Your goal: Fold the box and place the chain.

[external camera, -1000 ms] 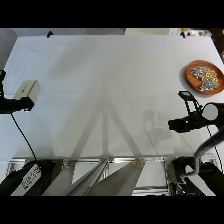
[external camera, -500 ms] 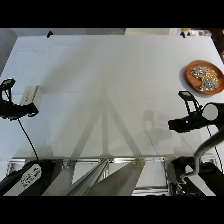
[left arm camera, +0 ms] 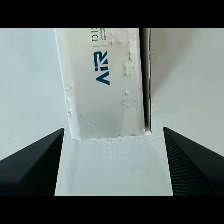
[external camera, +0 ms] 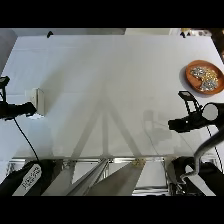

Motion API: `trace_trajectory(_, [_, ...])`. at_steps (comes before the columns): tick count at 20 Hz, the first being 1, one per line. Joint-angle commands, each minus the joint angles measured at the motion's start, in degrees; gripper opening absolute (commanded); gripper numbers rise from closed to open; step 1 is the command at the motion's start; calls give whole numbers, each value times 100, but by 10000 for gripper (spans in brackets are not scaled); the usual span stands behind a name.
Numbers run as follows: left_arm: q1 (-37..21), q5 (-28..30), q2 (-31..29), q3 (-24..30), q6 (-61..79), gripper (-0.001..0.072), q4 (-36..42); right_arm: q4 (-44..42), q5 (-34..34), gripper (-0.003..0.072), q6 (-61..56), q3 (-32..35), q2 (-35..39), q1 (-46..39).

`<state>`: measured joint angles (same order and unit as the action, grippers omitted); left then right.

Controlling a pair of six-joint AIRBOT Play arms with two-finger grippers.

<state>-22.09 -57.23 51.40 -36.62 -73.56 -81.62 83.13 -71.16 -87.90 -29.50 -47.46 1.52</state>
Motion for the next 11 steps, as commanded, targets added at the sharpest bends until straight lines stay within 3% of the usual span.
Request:
trace_trajectory(1, [4,72,-612,2,0,672,48,0,0,17,0,-2,-4,-4])
trace_trajectory(11, [4,323,-824,2,7,673,203,0,0,17,0,-2,-4,-4])
